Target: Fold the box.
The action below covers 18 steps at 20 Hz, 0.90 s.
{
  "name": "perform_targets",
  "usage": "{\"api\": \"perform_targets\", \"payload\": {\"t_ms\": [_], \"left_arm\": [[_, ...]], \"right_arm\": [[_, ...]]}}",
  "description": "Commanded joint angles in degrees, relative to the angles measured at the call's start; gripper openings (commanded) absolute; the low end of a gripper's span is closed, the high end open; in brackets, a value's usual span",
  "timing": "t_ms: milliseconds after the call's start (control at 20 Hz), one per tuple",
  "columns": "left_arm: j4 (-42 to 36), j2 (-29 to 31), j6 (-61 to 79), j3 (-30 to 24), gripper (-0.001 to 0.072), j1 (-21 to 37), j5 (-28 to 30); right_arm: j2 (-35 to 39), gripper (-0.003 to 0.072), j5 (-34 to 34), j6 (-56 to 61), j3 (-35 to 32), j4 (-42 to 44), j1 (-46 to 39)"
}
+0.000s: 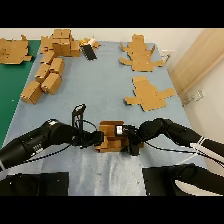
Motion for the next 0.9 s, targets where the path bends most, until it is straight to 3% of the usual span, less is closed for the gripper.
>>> {"api": "perform_targets", "payload": {"t_ms": [0, 250, 850], "left_arm": [[6.5, -4.5, -4.7, 4.4, 0.0433, -3.0, -3.8], [14.0, -11.0, -10.6, 10.2, 0.0434, -5.4, -11.0], [16.1, -17.7, -13.7, 16.9, 0.0434, -8.3, -14.5]], "right_arm": [[0.0, 0.0561, 0.0, 0.0, 0.0, 0.0, 0.0], [0.0, 0.0562, -0.1, 0.0, 0.0, 0.0, 0.0], [0.0, 0.0562, -0.1, 0.0, 0.0, 0.0, 0.0]]}}
